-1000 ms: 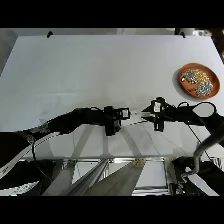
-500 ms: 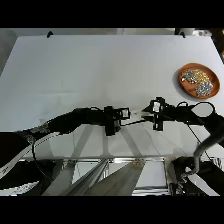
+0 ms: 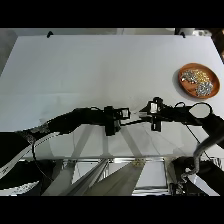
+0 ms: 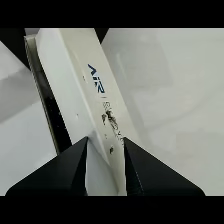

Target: Fold the box and place the chain.

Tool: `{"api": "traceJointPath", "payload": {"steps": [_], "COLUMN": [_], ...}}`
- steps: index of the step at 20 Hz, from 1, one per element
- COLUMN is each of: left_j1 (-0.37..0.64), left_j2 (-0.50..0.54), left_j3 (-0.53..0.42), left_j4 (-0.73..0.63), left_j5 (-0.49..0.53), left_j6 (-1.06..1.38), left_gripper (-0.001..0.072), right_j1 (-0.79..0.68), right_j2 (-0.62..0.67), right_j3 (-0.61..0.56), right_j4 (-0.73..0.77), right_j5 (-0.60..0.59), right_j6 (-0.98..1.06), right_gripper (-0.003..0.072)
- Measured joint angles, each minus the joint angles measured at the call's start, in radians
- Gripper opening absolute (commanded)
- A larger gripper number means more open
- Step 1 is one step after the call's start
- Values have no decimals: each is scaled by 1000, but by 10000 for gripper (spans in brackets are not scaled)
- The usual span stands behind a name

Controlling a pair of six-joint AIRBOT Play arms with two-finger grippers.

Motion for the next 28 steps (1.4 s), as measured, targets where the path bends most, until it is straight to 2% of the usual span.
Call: {"api": "traceJointPath", "payload": {"steps": [2, 3, 24, 27, 28], "left_j1": [0, 0, 0, 0, 0], "left_j2": [0, 0, 0, 0, 0], "left_j3": [0, 0, 0, 0, 0], "left_j4": [1, 2, 0, 0, 0], "left_j5": [0, 0, 0, 0, 0], "left_j6": [2, 2, 0, 0, 0], "left_gripper": [153, 153, 153, 153, 153], "right_j1": [1, 1, 1, 1, 1], "right_j2": [0, 0, 0, 0, 0], "right_j3": [-1, -1, -45, -51, -53], "right_j4": [-15, -22, -42, -42, -38], "right_j5": [14, 18, 26, 26, 26], "right_j6": [2, 3, 53, 54, 55], "right_gripper": [209, 156, 149, 165, 253]}}
